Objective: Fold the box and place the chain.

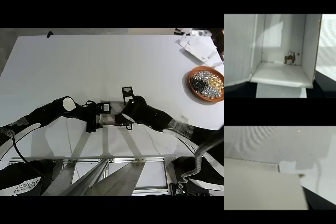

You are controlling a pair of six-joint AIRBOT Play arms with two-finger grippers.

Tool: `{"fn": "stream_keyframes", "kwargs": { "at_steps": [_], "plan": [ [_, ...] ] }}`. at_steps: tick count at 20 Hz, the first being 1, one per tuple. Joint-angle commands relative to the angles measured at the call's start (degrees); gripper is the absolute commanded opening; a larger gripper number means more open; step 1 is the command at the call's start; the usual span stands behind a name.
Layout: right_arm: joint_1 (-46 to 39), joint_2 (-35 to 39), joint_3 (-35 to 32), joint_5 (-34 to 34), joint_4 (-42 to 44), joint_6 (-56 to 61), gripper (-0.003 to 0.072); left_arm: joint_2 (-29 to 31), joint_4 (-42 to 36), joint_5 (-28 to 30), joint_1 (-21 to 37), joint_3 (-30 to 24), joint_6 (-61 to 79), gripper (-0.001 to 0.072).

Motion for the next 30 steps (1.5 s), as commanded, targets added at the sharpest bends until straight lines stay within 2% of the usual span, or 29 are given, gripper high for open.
{"fn": "stream_keyframes", "kwargs": {
  "at_steps": [1, 5, 7, 10, 13, 17, 19, 21, 23, 25, 30],
  "plan": [
    [-0.2, 4.3, 0.0, 4.5, -3.4, -3.7, 0.0548, 0.0, 0.0, 0.0, 0.0, 0.0, -0.1, 0.0292],
    [-0.2, 11.7, 0.0, 11.7, -3.7, -12.4, 0.0548, 0.0, 0.0, 0.0, 0.0, 0.0, -0.1, 0.0292],
    [-2.2, 15.9, 0.0, 10.8, -2.9, -14.6, 0.0547, 0.0, -0.1, 0.0, 0.0, 0.0, -0.1, 0.0292],
    [-11.9, 21.7, 0.0, 7.6, -1.6, -21.3, 0.0547, 0.0, 0.0, 0.0, 0.0, 0.0, -0.1, 0.0292],
    [-29.4, 24.0, 0.0, 2.1, -1.3, -31.5, 0.0546, 0.0, 0.0, 0.0, 0.0, 0.0, -0.1, 0.0292],
    [-57.0, 16.9, 0.0, -9.0, 1.3, -39.2, 0.0546, 0.0, 0.0, 0.0, 0.0, 0.0, -0.1, 0.0292],
    [-67.1, 11.7, 0.0, -13.9, 1.3, -40.7, 0.0546, 0.0, -0.1, 0.0, 0.0, 0.0, -0.1, 0.0292],
    [-73.5, 7.0, 0.0, -19.1, 2.3, -40.2, 0.0546, 0.0, -0.1, 0.0, 0.0, 0.0, -0.1, 0.0292],
    [-76.2, 3.1, 0.0, -25.4, 7.2, -40.7, 0.0546, 0.0, 0.0, 0.0, 0.0, 0.0, -0.1, 0.0292],
    [-76.1, -0.3, 0.0, -30.0, 7.7, -42.2, 0.0545, 0.0, 0.0, 0.0, 0.0, 0.0, -0.1, 0.0292],
    [-75.9, -7.4, 0.1, -35.8, 7.1, -42.2, 0.0544, 0.0, 0.0, 0.0, 0.0, 0.0, -0.1, 0.0292]
  ]
}}
